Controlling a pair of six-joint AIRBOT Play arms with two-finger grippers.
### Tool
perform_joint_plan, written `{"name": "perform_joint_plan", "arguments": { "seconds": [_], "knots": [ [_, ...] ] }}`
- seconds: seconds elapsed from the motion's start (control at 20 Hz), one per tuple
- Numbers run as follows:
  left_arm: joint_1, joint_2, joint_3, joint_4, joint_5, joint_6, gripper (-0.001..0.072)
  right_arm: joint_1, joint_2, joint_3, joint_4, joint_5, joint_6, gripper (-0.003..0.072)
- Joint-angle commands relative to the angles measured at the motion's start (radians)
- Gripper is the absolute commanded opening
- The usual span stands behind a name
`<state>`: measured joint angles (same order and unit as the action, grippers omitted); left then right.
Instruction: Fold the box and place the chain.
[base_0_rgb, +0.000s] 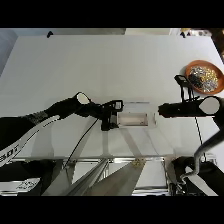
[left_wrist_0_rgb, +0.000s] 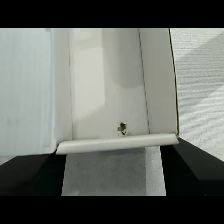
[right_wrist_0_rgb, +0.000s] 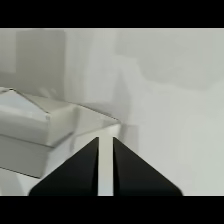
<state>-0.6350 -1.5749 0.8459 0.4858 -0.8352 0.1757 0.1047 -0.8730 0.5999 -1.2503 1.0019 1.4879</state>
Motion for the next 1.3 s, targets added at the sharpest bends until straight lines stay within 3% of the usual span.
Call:
{"name": "perform_joint_plan", "arguments": {
  "seconds": [0.0, 0.35, 0.6, 0.75, 0.8, 0.9, 1.25],
  "knots": [
    [0.000, 0.000, 0.000, 0.000, 0.000, 0.000, 0.0212, 0.001, -0.021, 0.017, -0.167, 0.058, 0.088, 0.0022],
    [0.000, 0.000, 0.000, 0.000, 0.000, 0.000, 0.0212, 0.001, -0.127, -0.067, -0.080, -0.026, 0.095, 0.0016],
    [0.000, 0.000, 0.000, 0.000, 0.000, 0.000, 0.0212, 0.002, -0.161, -0.122, 0.152, -0.110, -0.042, 0.0019],
    [0.000, 0.000, 0.000, 0.000, 0.000, 0.000, 0.0212, 0.002, -0.160, -0.122, 0.235, -0.109, -0.096, 0.0074],
    [0.000, 0.000, 0.000, 0.000, 0.000, 0.000, 0.0212, 0.002, -0.159, -0.121, 0.259, -0.109, -0.111, 0.0137],
    [0.000, 0.000, 0.000, 0.000, 0.000, 0.000, 0.0212, 0.002, -0.145, -0.121, 0.287, -0.107, -0.136, 0.0162],
    [0.000, 0.000, 0.000, 0.000, 0.000, 0.000, 0.0212, 0.002, -0.045, -0.121, 0.312, -0.079, -0.160, 0.0176]
  ]
}}
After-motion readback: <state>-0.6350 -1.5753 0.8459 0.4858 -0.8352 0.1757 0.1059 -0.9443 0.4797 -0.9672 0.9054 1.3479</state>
